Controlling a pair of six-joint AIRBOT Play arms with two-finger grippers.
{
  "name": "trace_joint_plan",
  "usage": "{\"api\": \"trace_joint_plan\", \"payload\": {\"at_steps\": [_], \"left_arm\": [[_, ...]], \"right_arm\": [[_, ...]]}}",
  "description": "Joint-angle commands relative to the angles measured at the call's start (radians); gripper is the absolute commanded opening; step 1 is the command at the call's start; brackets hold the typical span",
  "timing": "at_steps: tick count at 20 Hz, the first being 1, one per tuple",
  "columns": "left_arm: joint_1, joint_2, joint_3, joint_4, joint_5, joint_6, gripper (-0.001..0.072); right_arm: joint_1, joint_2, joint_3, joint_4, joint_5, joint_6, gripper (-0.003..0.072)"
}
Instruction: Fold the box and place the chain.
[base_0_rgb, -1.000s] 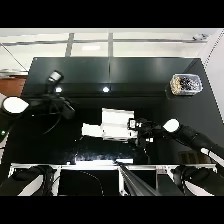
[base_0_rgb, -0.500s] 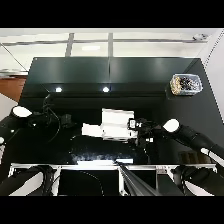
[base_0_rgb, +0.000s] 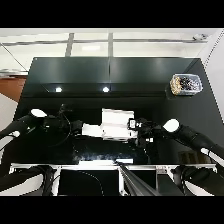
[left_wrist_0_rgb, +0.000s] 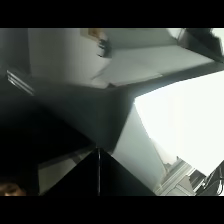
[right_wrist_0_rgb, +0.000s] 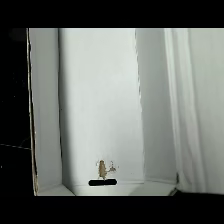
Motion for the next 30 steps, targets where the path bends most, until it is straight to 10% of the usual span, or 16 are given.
{"api": "trace_joint_plan", "payload": {"at_steps": [1,2,4,5,10,30], "left_arm": [[-0.048,-0.016,0.013,-0.034,0.002,0.02,0.0035],[-0.047,-0.016,0.027,-0.033,-0.021,0.022,0.0138],[-0.042,-0.011,0.074,-0.014,-0.076,0.021,0.0612],[-0.042,-0.007,0.103,-0.004,-0.107,0.018,0.0704],[-0.092,0.014,0.227,-0.003,-0.193,-0.022,0.0703],[-0.46,0.035,0.241,0.181,0.191,-0.402,0.0696]], "right_arm": [[0.001,0.0,0.0,0.0,0.0,0.0,0.0411],[0.001,0.0,0.0,0.0,0.0,0.0,0.0411],[0.001,0.0,0.0,0.0,0.0,0.0,0.0411],[0.001,0.0,0.0,0.0,0.0,0.0,0.0411],[0.001,0.0,0.0,0.0,0.0,0.0,0.0411],[0.001,0.0,0.0,0.0,0.0,0.0,0.0411]]}}
